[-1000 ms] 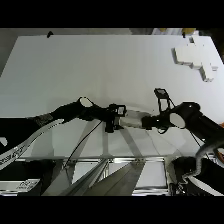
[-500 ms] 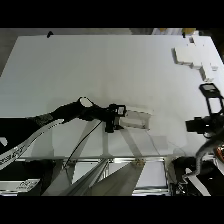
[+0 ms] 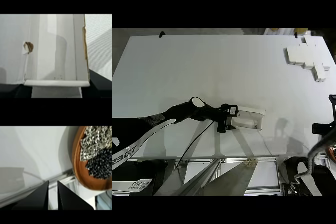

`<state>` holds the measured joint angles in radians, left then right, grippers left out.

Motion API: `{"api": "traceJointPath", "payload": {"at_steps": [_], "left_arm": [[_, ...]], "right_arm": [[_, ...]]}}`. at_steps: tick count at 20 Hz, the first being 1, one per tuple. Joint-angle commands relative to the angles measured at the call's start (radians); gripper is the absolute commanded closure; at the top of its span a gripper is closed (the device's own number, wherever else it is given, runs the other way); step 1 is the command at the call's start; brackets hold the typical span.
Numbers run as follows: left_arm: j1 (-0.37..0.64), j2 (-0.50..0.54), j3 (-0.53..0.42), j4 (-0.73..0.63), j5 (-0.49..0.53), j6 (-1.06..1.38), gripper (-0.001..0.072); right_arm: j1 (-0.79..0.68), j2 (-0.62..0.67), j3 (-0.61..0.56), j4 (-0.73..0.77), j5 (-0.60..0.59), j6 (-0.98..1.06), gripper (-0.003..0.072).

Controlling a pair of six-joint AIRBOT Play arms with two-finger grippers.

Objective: Fold the box and place the chain.

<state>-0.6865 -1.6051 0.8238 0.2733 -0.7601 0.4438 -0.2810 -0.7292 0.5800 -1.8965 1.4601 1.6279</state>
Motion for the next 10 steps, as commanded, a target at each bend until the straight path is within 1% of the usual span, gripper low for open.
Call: {"api": "traceJointPath", "payload": {"at_steps": [1,2,3,5,6,7,10], "left_arm": [[0.000,0.000,0.000,0.000,0.000,0.000,0.0320],[0.000,0.000,0.000,0.000,0.000,0.000,0.0320],[0.000,0.000,0.000,0.000,0.000,0.000,0.0320],[0.000,0.000,0.000,0.000,0.000,0.000,0.0320],[0.000,0.000,0.000,0.000,0.000,0.000,0.0320],[0.000,0.000,0.000,0.000,0.000,0.000,0.0320],[0.000,0.000,0.000,0.000,0.000,0.000,0.0320]], "right_arm": [[-0.118,-0.103,0.055,0.024,0.042,-0.031,0.0582],[-0.174,-0.129,0.085,0.073,0.053,-0.031,0.0583],[-0.240,-0.158,0.112,0.157,0.061,-0.041,0.0583],[-0.373,-0.206,0.128,0.290,0.053,-0.095,0.0590],[-0.430,-0.219,0.128,0.305,0.035,-0.100,0.0597],[-0.477,-0.227,0.128,0.299,0.005,-0.100,0.0675],[-0.531,-0.229,0.128,0.240,-0.079,-0.086,0.0672]]}}
